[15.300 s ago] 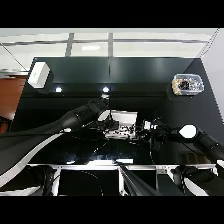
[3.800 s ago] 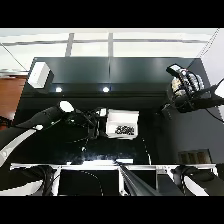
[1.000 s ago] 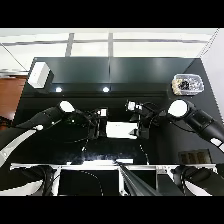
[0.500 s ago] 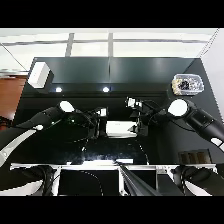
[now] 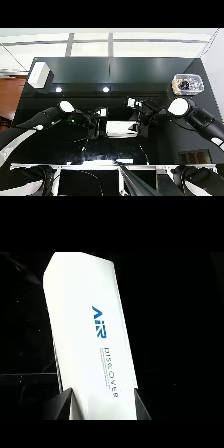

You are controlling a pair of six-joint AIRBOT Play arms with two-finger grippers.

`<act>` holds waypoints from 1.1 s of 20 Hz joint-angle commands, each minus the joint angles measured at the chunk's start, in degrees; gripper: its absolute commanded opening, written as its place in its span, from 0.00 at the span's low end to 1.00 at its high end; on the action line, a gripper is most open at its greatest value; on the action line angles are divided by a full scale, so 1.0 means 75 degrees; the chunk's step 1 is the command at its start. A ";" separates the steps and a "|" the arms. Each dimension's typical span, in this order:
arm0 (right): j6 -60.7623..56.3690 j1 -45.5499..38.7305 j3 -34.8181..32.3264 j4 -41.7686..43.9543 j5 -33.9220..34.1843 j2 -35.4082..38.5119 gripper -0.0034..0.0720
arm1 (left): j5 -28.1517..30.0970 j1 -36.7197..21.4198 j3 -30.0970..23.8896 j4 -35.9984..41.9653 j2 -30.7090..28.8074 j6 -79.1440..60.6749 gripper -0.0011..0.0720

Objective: Fold the box and place the chain.

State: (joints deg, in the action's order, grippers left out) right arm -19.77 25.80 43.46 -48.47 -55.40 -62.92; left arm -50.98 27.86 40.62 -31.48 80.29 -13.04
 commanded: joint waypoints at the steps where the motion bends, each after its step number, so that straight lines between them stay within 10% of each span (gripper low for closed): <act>1: 0.0003 0.0003 -0.0044 -0.0003 -0.0143 -0.0003 0.59 | -0.0003 0.0003 0.0003 -0.0003 0.0006 -0.0003 0.62; 4: 0.0003 0.0003 -0.0055 -0.0006 -0.0152 -0.0003 0.59 | -0.0006 0.0003 0.0003 -0.0003 0.0006 -0.0003 0.62; 6: 0.0006 0.0003 -0.0055 -0.0006 -0.0134 -0.0003 0.29 | -0.0006 0.0003 0.0003 -0.0006 0.0006 -0.0003 0.62; 22: 0.0000 0.0003 -0.0055 -0.0006 -0.0195 -0.0006 0.41 | -0.0006 0.0003 0.0003 -0.0006 0.0006 -0.0003 0.62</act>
State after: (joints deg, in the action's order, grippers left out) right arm -19.75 25.80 43.03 -48.58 -56.84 -62.92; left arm -51.05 27.86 40.62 -31.51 80.29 -13.08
